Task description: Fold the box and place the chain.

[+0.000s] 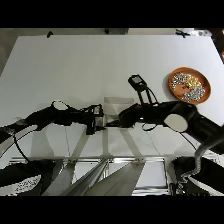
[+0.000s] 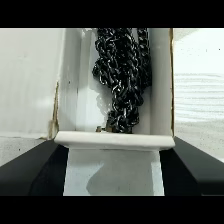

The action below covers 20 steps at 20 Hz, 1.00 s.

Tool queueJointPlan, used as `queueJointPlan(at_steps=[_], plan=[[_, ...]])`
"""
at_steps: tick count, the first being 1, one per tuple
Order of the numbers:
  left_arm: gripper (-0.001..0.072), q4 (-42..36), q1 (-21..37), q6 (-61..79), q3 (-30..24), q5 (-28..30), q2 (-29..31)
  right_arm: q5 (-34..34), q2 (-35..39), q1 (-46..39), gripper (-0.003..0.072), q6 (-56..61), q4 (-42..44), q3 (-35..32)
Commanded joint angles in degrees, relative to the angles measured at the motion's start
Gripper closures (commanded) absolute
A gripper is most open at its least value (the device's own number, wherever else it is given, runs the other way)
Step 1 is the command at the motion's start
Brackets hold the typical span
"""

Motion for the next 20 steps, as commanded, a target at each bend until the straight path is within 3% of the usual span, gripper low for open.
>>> queueJointPlan(at_steps=[1,4,7,13,15,16,20], plan=[[0.044,0.02,-0.02,0.0,0.0,0.02,0.0,12.02,5.22,-6.8,0.0412,-22.36,-1.03,0.02],[0.044,0.02,-0.02,0.0,0.0,0.02,0.0,18.67,4.0,-11.37,0.0467,-43.6,-6.03,-0.07],[0.044,0.02,-0.02,0.02,0.0,0.02,0.0,16.39,0.13,-14.86,0.0465,-62.73,-5.97,-0.07],[0.044,0.02,-0.02,0.0,0.0,0.02,0.0,14.38,-15.61,-19.82,0.0205,-81.59,-5.27,-0.07],[0.044,0.02,-0.02,0.0,0.0,0.02,0.0,13.09,-18.45,-19.82,0.0197,-85.88,-2.29,-0.11],[0.044,0.02,-0.02,0.02,0.0,0.02,0.0,11.26,-19.39,-19.82,0.0129,-86.95,-0.2,-0.46],[0.044,0.02,-0.02,0.0,0.0,0.02,0.0,5.57,-19.96,-19.82,0.0123,-92.87,2.56,-4.83]])
